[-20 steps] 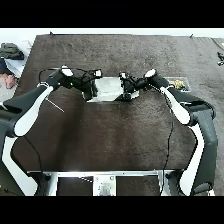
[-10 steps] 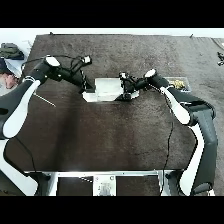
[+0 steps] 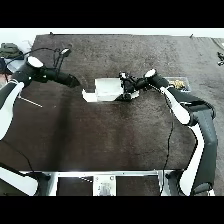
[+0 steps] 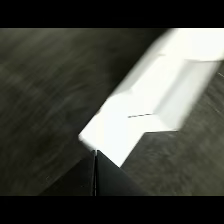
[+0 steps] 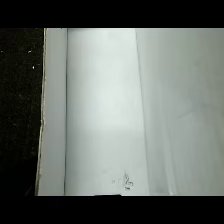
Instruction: Fold the box and place the chain.
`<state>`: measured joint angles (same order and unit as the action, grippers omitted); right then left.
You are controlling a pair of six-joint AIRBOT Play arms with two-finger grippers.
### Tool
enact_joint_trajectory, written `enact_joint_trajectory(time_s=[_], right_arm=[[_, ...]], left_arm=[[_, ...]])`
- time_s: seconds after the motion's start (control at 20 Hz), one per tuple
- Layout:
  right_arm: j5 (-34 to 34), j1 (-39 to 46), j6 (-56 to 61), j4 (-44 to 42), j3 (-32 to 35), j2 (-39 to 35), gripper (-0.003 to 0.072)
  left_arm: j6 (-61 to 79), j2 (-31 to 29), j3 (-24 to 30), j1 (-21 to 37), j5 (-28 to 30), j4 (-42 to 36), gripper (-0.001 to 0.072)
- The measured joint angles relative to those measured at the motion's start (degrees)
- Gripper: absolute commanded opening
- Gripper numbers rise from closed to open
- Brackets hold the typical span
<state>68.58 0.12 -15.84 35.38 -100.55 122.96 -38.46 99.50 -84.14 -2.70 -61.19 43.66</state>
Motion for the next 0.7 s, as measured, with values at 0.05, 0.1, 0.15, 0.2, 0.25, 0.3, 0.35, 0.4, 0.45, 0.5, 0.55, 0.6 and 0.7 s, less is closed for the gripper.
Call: enact_joint_trajectory(time_s=[0.05,0.1,0.15,0.2,0.25,0.3,0.35,0.4,0.45,0.5,0.55,0.6,0.7], right_arm=[[0.0,0.0,0.0,0.0,0.0,0.0,0.0321],[0.0,0.0,0.0,0.0,0.0,0.0,0.0321],[0.0,0.0,0.0,0.0,0.0,0.0,0.0321],[0.0,0.0,0.0,0.0,0.0,0.0,0.0321],[0.0,0.0,0.0,0.0,0.0,0.0,0.0321],[0.0,0.0,0.0,0.0,0.0,0.0,0.0321],[0.0,0.0,0.0,0.0,0.0,0.0,0.0321],[0.0,0.0,0.0,0.0,0.0,0.0,0.0321],[0.0,0.0,0.0,0.0,0.0,0.0,0.0321],[0.0,0.0,0.0,0.0,0.0,0.0,0.0321],[0.0,0.0,0.0,0.0,0.0,0.0,0.0321],[0.0,0.0,0.0,0.0,0.0,0.0,0.0321],[0.0,0.0,0.0,0.0,0.0,0.0,0.0321]], left_arm=[[-2.5,0.0,1.5,0.3,1.7,-0.2,0.0009],[-4.6,0.0,2.5,0.5,2.8,-0.3,0.0009],[-6.5,0.1,3.5,0.7,3.6,-0.3,0.0009],[-7.9,0.3,4.2,0.9,4.1,0.0,0.001],[-9.3,0.6,4.7,1.0,4.4,0.1,0.0009],[-10.5,1.0,5.0,1.0,4.6,0.0,0.0011],[-11.7,1.6,5.3,1.0,4.5,0.0,0.0011],[-12.7,2.2,5.5,1.1,4.5,-0.2,0.0011],[-13.3,2.8,5.6,1.1,4.5,-0.8,0.0011],[-13.9,3.6,5.7,1.0,4.3,-1.4,0.0011],[-14.2,4.3,5.8,0.8,3.8,-1.9,0.0011],[-14.6,4.9,5.9,0.5,3.6,-2.6,0.0011],[-15.1,5.9,5.9,0.4,3.1,-3.7,0.0011]])
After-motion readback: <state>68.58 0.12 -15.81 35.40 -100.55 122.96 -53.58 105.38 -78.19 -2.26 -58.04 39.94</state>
